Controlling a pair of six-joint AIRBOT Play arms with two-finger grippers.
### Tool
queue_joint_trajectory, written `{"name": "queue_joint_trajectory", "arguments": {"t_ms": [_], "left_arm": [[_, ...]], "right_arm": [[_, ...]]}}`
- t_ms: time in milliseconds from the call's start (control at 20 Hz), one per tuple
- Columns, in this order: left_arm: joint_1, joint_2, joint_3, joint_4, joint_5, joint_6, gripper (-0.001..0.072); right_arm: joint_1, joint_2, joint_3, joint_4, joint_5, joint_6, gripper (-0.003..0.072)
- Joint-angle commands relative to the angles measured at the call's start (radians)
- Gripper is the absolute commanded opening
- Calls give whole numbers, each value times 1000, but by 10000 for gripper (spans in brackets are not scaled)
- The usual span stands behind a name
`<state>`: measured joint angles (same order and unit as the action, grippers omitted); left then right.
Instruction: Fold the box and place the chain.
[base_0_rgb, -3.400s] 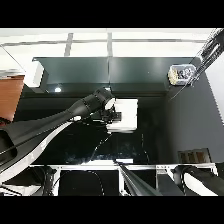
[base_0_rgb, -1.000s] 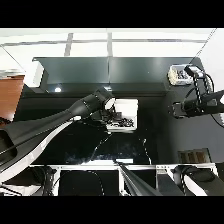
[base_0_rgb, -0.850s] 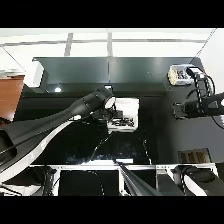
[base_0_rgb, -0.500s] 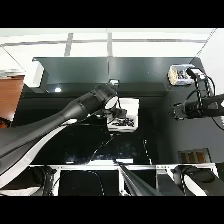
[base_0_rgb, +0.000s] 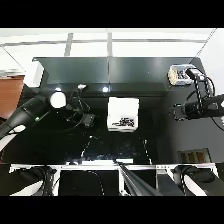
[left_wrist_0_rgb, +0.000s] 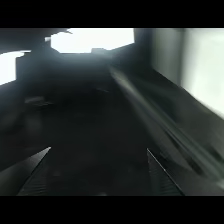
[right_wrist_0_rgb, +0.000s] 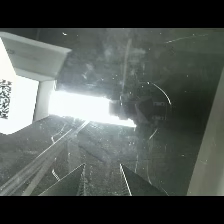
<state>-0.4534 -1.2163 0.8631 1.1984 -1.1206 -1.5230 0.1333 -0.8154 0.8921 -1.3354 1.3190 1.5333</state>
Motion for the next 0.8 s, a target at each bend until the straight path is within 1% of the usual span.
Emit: {"name": "queue_joint_trajectory", "arguments": {"t_ms": [0, 100, 150, 200, 250, 350, 400, 450, 500, 550, 650, 750], "left_arm": [[162, 15, -186, -605, -32, 1064, 711], [135, -3, -194, -595, 26, 1311, 718], [114, -6, -194, -585, 73, 1420, 718], [85, -7, -194, -566, 145, 1515, 718], [51, -7, -192, -524, 216, 1580, 718], [-34, -15, -174, -342, 300, 1633, 718], [-47, -33, -158, -315, 306, 1633, 718], [-38, -59, -148, -384, 327, 1638, 718], [-19, -90, -132, -462, 324, 1653, 718], [-3, -116, -111, -486, 312, 1651, 718], [23, -156, -67, -485, 275, 1651, 718], [27, -189, -27, -490, 245, 1651, 718]], "right_arm": [[0, 1, 0, 0, 2, 6, 266], [0, 1, 0, 0, 2, 8, 266], [0, 1, 0, 0, 1, 13, 266], [0, 1, 0, 0, 1, 19, 266], [0, 1, 0, 0, 0, 19, 266], [0, 1, 0, 0, 0, 31, 266], [0, 1, 0, 0, 0, 31, 266], [0, 1, 0, 4, 0, 35, 266], [0, 1, 0, 4, -4, 35, 266], [0, 1, 0, 4, -6, 35, 266], [0, 1, 0, 4, -6, 35, 266], [0, 1, 0, 4, -11, 35, 266]]}}
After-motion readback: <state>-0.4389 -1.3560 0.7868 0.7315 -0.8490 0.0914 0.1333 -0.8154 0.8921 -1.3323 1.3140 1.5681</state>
